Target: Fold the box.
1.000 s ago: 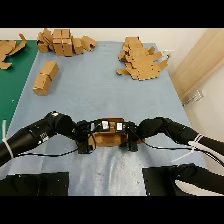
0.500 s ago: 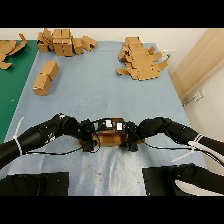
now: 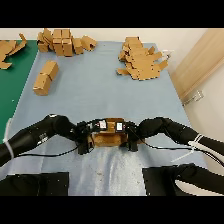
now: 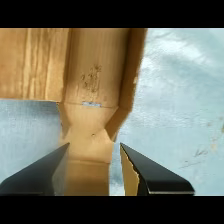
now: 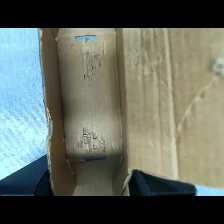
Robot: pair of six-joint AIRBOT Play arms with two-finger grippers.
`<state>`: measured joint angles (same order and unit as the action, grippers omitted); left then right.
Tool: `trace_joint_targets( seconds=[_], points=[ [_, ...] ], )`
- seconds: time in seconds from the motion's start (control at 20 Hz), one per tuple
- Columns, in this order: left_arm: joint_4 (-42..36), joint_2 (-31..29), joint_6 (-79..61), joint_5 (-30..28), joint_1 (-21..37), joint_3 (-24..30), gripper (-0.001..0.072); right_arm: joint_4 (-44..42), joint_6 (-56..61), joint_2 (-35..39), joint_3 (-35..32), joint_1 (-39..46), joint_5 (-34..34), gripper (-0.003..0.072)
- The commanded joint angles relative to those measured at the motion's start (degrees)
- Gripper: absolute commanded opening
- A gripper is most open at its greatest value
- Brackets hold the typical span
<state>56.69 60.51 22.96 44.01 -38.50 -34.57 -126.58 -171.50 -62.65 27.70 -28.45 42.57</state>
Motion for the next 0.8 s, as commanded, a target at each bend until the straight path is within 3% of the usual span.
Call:
trace_joint_targets(
  seconds=[0.0,0.1,0.15,0.2,0.25,0.35,0.75],
  points=[
    [-16.11,-6.34,-15.87,-3.58,5.42,6.93,0.0464,-0.02,0.00,-0.02,-0.04,0.02,-0.02,0.0510],
    [-17.31,-7.96,-23.56,-3.50,6.12,10.40,0.0466,-0.02,0.00,-0.02,-0.04,0.02,-0.02,0.0510],
    [-17.29,-7.67,-24.59,-3.56,5.64,10.91,0.0515,-0.02,0.00,0.00,-0.04,0.02,-0.02,0.0510],
    [-17.38,-7.08,-24.85,-3.93,5.18,10.91,0.0647,-0.02,0.00,0.00,-0.04,0.02,-0.02,0.0510],
    [-18.18,-6.47,-24.87,-5.42,4.70,10.91,0.0692,-0.02,0.00,-0.02,-0.04,0.02,-0.02,0.0510],
    [-20.81,-5.68,-24.87,-8.20,3.80,10.86,0.0692,-0.02,0.00,-0.02,-0.04,0.02,-0.02,0.0510],
    [-20.96,-5.49,-24.87,-9.49,3.82,10.45,0.0692,-0.02,0.00,-0.02,-0.04,0.02,-0.02,0.0510]
  ],
)
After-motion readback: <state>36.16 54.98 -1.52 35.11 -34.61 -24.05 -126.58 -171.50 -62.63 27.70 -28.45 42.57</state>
